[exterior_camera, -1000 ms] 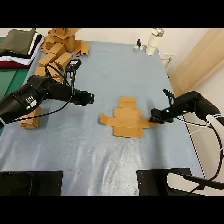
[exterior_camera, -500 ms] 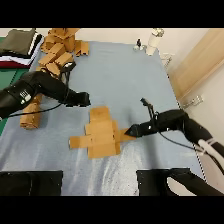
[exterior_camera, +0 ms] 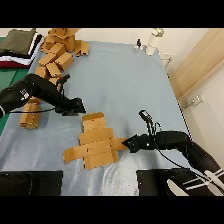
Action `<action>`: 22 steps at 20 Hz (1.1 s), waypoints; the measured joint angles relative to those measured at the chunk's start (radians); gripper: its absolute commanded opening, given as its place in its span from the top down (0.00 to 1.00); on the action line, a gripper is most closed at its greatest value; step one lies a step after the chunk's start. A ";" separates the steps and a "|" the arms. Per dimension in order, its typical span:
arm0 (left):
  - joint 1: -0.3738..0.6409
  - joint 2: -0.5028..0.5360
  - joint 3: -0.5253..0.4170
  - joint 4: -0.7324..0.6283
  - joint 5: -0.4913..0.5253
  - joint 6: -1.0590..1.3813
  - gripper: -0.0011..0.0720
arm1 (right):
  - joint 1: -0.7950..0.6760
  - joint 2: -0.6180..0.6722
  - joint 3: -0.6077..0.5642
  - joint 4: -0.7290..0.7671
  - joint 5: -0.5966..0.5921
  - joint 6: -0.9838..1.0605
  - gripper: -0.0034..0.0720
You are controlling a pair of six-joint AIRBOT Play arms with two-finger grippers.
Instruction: Fold the box.
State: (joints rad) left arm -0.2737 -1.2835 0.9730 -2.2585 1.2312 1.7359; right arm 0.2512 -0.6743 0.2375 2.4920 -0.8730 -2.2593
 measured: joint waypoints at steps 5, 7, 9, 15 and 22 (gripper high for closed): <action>0.005 -0.058 -0.055 -0.053 0.011 0.058 0.35 | 0.015 0.026 -0.025 0.002 0.024 -0.002 0.95; 0.005 -0.079 -0.063 -0.077 0.013 0.082 0.35 | 0.017 0.030 -0.028 0.003 0.026 -0.002 0.95; 0.006 -0.089 -0.067 -0.093 0.015 0.104 0.35 | 0.018 0.031 -0.030 0.003 0.028 -0.003 0.95; 0.084 -0.072 -0.070 -0.108 0.063 0.149 0.35 | 0.018 0.032 -0.031 0.003 0.030 -0.003 0.95; 0.171 -0.026 -0.088 -0.129 0.097 0.313 0.35 | 0.018 0.032 -0.031 -0.001 0.031 -0.003 0.95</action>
